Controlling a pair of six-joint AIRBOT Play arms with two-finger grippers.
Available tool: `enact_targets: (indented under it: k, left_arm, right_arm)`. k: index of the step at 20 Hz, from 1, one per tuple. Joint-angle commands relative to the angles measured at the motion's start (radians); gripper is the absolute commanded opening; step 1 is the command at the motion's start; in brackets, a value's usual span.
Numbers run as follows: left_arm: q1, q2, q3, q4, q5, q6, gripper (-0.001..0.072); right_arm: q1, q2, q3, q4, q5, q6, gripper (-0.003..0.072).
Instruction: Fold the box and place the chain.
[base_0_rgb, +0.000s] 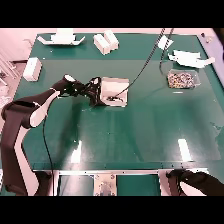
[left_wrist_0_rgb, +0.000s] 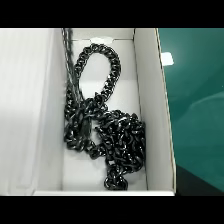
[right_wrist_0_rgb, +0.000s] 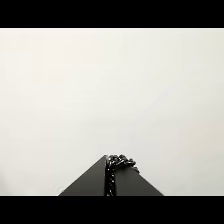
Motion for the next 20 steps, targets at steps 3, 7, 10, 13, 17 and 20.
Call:
enact_targets:
  k: [3, 7, 10, 13, 17, 20]
  left_arm:
    - [0.001, 0.001, 0.001, 0.000, 0.000, 0.000, 0.0396]
    - [0.001, 0.001, 0.001, 0.001, 0.000, 0.000, 0.0397]
    - [0.001, 0.001, 0.001, 0.001, 0.000, 0.000, 0.0397]
    - [0.001, 0.001, 0.001, 0.001, 0.000, 0.000, 0.0396]
    - [0.001, 0.001, 0.001, 0.001, 0.000, 0.000, 0.0397]
    - [0.001, 0.001, 0.001, 0.001, 0.000, 0.000, 0.0396]
  right_arm:
    - [0.160, -0.035, 0.151, -0.004, -0.004, -0.106, 0.0014]
    - [0.232, -0.119, 0.148, -0.003, 0.030, -0.113, 0.0014]
    - [0.235, -0.148, 0.117, 0.001, 0.039, -0.054, 0.0014]
    - [0.250, -0.153, 0.118, 0.000, 0.008, -0.054, 0.0014]
    - [0.251, -0.153, 0.113, 0.008, 0.130, -0.030, 0.0014]
    - [0.253, -0.153, 0.096, -0.018, 0.145, -0.032, 0.0014]
